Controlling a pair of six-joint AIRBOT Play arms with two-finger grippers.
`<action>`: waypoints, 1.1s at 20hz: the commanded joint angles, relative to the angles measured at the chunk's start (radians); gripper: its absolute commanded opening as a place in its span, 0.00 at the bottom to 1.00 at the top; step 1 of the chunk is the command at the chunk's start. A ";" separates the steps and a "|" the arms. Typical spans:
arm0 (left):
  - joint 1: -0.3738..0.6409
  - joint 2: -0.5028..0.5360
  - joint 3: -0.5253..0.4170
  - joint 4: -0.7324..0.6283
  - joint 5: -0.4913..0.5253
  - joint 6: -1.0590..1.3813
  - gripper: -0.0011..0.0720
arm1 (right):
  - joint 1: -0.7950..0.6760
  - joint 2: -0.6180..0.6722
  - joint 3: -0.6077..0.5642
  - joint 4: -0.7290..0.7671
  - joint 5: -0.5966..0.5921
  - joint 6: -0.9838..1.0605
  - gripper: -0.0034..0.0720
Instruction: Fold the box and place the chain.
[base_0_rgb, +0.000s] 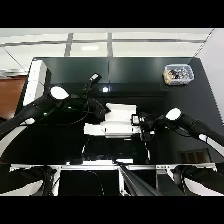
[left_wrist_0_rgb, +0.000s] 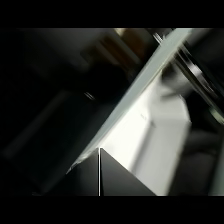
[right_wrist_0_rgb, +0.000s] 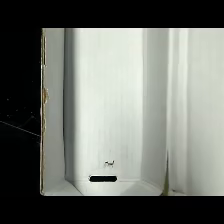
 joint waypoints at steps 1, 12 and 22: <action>-0.015 -0.045 -0.002 0.048 0.129 -0.002 0.05 | 0.001 0.000 0.001 -0.004 0.008 -0.005 0.45; 0.062 -0.103 0.107 0.156 -0.239 -0.015 0.05 | 0.001 0.000 0.001 0.005 -0.013 0.011 0.45; 0.137 0.252 -0.084 0.269 -0.252 0.306 0.07 | 0.001 0.000 0.001 0.007 -0.014 0.011 0.45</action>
